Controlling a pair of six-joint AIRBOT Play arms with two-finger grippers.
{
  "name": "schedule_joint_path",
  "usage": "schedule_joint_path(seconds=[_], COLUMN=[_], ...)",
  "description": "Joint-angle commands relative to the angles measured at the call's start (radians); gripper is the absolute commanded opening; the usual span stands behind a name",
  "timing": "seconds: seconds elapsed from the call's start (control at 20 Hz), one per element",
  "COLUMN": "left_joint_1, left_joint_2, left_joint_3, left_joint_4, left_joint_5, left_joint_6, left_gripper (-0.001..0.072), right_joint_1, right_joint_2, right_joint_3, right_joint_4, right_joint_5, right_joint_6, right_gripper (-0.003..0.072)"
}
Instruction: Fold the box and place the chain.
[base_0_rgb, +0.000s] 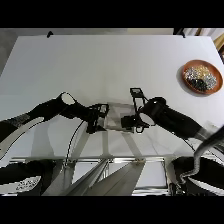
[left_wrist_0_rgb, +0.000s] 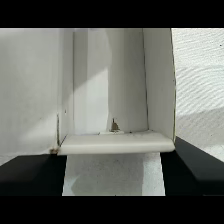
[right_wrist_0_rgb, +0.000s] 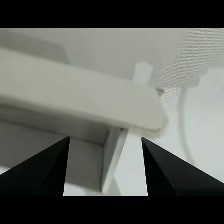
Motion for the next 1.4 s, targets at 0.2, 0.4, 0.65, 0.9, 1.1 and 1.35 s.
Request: schedule_joint_path(seconds=[0.2, 0.4, 0.65, 0.9, 1.1, 1.35], left_joint_1=[0.001, 0.001, 0.001, 0.001, 0.001, 0.001], left_joint_2=[0.000, 0.000, 0.000, 0.000, 0.000, 0.000], left_joint_3=[0.000, 0.000, 0.000, 0.000, 0.000, 0.000], left_joint_4=[0.000, 0.000, 0.000, 0.000, 0.000, 0.000], left_joint_5=[0.000, 0.001, 0.000, 0.001, 0.000, 0.000], left_joint_6=[-0.001, -0.001, -0.001, -0.001, -0.001, -0.001], left_gripper=[0.0212, 0.0212, 0.0212, 0.0212, 0.0212, 0.0212], right_joint_1=[-0.157, -0.541, -1.105, -1.309, -1.308, -1.308], right_joint_2=[0.423, 0.433, 0.211, -0.162, -0.352, -0.481], right_joint_3=[0.049, 0.134, 0.195, 0.341, 0.467, 0.541], right_joint_4=[-0.109, -0.146, -0.084, -0.074, -0.078, -0.077], right_joint_5=[0.102, 0.121, -0.068, -0.064, -0.112, -0.114], right_joint_6=[-0.222, -0.502, -0.743, -0.848, -0.857, -0.857], right_gripper=[0.0357, 0.0343, 0.0342, 0.0342, 0.0290, 0.0269])
